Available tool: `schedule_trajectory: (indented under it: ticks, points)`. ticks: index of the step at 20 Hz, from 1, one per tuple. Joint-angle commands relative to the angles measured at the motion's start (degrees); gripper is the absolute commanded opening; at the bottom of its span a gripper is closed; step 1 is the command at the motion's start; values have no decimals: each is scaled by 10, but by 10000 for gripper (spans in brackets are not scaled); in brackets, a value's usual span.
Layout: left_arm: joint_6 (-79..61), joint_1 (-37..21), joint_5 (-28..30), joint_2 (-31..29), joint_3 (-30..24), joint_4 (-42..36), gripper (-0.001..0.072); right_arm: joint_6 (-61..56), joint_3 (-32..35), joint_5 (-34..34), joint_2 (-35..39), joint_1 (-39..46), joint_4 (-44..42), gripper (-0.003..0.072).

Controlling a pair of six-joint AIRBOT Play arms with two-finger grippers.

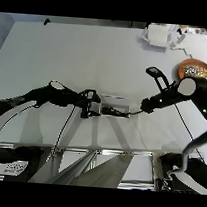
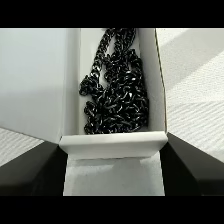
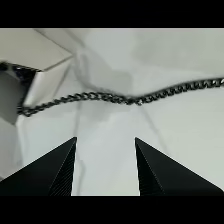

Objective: Fold the box and place the chain.

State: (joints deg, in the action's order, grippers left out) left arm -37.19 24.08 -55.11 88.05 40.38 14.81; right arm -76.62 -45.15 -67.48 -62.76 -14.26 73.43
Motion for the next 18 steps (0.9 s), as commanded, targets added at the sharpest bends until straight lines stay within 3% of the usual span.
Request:
schedule_trajectory:
  ticks: [1,11,18]
  points:
    - [0,0,0,0,0,0,18,-30,42,48,-28,14,3,402]
    - [0,0,0,0,0,0,18,-107,44,117,-75,14,7,273]
    - [0,0,0,0,0,0,18,-132,44,113,-107,14,14,272]
